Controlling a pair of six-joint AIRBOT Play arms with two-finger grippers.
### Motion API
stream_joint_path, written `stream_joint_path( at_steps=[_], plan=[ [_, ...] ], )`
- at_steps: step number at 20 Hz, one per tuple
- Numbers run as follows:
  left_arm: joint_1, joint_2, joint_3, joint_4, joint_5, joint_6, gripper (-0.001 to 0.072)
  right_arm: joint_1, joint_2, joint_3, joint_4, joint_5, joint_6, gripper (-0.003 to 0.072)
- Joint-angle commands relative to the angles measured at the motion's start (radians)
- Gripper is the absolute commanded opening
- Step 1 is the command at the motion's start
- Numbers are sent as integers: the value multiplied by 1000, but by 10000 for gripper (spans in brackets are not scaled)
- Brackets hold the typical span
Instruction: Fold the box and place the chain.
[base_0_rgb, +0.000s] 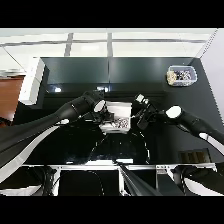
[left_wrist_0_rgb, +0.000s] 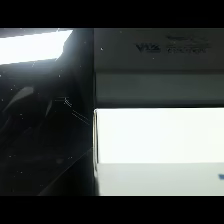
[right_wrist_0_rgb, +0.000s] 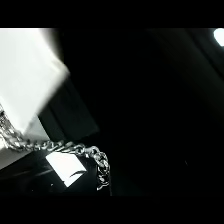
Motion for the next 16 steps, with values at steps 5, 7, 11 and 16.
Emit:
stream_joint_path(
  at_steps=[5, 7, 11, 16],
  plan=[
    [0, 0, 1, 0, 1, 0, 27, -93, 326, 2, -153, 345, 640, 20],
    [0, 0, 1, 1, 1, 0, 27, -93, 373, 2, 31, 397, 680, 20],
    [0, 0, 1, 0, 5, 0, 27, -19, 372, 1, 328, 305, 680, 36],
    [0, 0, 1, 0, 16, 0, 27, 13, 372, 1, 261, 171, 680, 325]
  ],
)
